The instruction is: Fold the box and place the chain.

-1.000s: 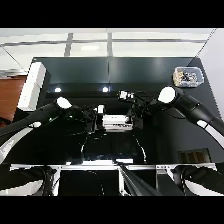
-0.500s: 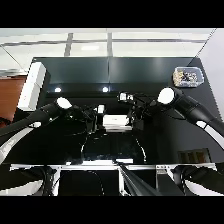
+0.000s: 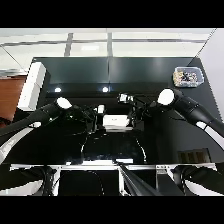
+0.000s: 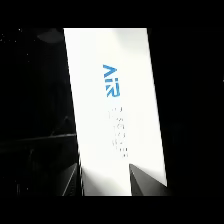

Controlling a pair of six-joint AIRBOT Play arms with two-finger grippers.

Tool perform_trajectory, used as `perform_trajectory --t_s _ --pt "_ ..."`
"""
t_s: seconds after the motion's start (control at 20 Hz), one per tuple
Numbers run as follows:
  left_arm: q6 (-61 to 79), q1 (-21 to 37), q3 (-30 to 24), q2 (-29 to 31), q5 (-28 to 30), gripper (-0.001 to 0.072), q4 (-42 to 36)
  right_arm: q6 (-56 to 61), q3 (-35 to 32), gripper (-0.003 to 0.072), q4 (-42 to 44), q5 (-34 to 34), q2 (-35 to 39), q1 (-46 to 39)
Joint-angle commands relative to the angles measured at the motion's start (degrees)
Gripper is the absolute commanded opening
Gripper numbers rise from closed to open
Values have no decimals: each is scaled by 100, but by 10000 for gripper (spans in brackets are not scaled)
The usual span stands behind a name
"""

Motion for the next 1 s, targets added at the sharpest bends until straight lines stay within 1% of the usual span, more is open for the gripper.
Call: perform_trajectory --t_s 0.0,0.05,0.1,0.15,0.2,0.3,0.4,0.5,0.55,0.6,0.7,0.95 --pt "0 2 4 0 -2 351 0 1003 190 374 4 59 201 -52" --pt "0 2 4 0 -2 351 0 1775 229 373 7 61 313 -146" --pt "0 2 4 0 -4 351 0 2562 229 271 28 90 385 -264" --pt "2 2 4 0 -4 351 0 3344 225 36 55 269 393 -398" --pt "0 2 4 0 -4 351 0 3904 188 17 131 457 378 -498" --pt "0 2 4 0 -4 351 2 4085 -31 17 592 535 374 -560" --pt "0 2 4 0 -4 351 2 4074 -356 9 1499 203 343 -562" --pt "0 2 4 0 -4 351 2 3886 -645 10 2583 -188 243 -560" --pt "0 2 4 0 -4 351 2 3770 -708 9 2931 -269 168 -560" --pt "0 2 4 0 -2 351 2 3746 -713 10 3027 -343 90 -531" --pt "2 2 4 0 -2 351 0 3755 -717 10 2885 -570 -63 -450" --pt "0 2 4 0 -4 351 2 3786 -719 12 2415 -597 -566 -310"
